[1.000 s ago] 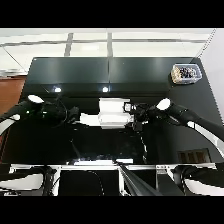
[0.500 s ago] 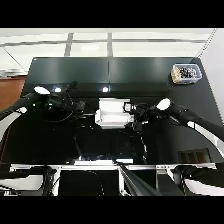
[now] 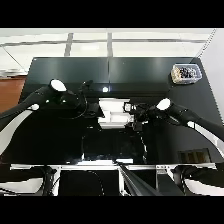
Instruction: Fold the box and place the chain.
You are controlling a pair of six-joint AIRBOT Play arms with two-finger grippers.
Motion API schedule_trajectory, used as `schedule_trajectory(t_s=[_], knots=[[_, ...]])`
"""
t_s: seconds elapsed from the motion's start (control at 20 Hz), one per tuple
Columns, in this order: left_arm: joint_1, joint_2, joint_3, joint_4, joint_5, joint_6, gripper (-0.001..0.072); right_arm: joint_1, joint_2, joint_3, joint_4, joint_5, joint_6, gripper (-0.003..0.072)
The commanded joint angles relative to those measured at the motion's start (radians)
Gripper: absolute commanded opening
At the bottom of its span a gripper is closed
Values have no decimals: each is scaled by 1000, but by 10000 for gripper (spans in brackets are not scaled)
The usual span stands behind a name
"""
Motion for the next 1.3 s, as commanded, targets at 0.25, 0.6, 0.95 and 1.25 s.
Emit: schedule_trajectory(t_s=[0.25,0.6,0.95,1.25], knots=[[-139,0,112,292,37,-339,394,1,0,0,0,-1,1,60],[-238,-3,112,604,79,-703,394,1,0,0,1,-7,7,60],[-355,-65,197,735,44,-858,394,1,0,0,0,-7,7,60],[-362,-77,208,723,16,-887,257,1,0,0,0,-7,7,60]])
